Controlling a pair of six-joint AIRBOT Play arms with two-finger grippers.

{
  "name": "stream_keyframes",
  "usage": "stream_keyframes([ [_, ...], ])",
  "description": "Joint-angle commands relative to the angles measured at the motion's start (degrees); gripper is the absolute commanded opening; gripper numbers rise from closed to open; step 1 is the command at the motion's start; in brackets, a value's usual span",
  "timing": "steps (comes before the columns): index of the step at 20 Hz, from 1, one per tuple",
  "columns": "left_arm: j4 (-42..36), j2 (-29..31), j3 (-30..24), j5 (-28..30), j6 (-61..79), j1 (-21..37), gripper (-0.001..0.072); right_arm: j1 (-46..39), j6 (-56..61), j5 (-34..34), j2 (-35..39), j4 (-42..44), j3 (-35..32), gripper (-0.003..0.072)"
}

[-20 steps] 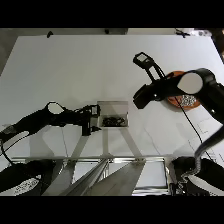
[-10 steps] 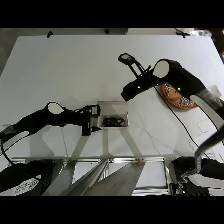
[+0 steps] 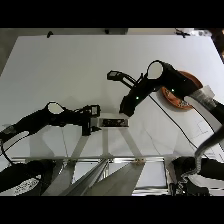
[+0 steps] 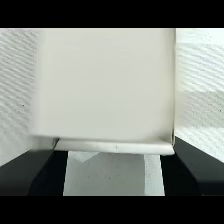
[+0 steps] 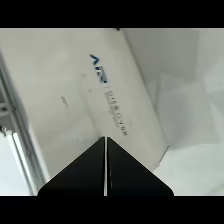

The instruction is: Fold the box and place the chain.

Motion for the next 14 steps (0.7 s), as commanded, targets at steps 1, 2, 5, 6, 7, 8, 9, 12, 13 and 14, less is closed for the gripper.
stream_keyframes([
  [1,0.0,0.0,0.0,0.0,0.0,0.0,0.0087,3.3,-4.0,2.6,2.3,-2.9,0.0,0.0067],
  [2,0.0,0.0,0.0,0.0,0.0,0.0,0.0087,4.4,-3.9,2.8,2.3,-3.9,-0.1,0.0179],
  [5,0.0,0.0,0.0,0.0,0.0,0.0,0.0087,6.3,-3.7,-0.9,2.2,-6.7,-0.7,0.0297],
  [6,0.0,0.0,0.0,0.0,0.0,0.0,0.0087,6.8,-3.7,-1.9,2.2,-6.7,-0.8,0.0297],
  [7,0.0,0.0,0.0,0.0,0.0,0.0,0.0087,7.2,-3.7,-2.9,2.2,-6.8,-0.8,0.0297],
  [8,0.0,0.0,0.0,0.0,0.0,0.0,0.0087,7.6,-3.7,-4.0,2.2,-6.9,-0.8,0.0297],
  [9,0.0,0.0,0.0,0.0,0.0,0.0,0.0087,8.2,-3.7,-5.1,2.2,-7.3,-0.9,0.0298],
  [12,0.0,0.0,0.0,0.0,0.0,0.0,0.0087,9.9,-3.7,-7.8,1.7,-8.7,-0.9,0.03],
  [13,0.0,0.0,0.0,0.0,0.0,0.0,0.0087,10.3,-3.7,-7.8,1.2,-8.8,-0.9,0.0299],
  [14,0.0,0.0,0.0,0.0,0.0,0.0,0.0087,10.6,-3.7,-7.4,0.6,-8.9,-0.9,0.0299],
])
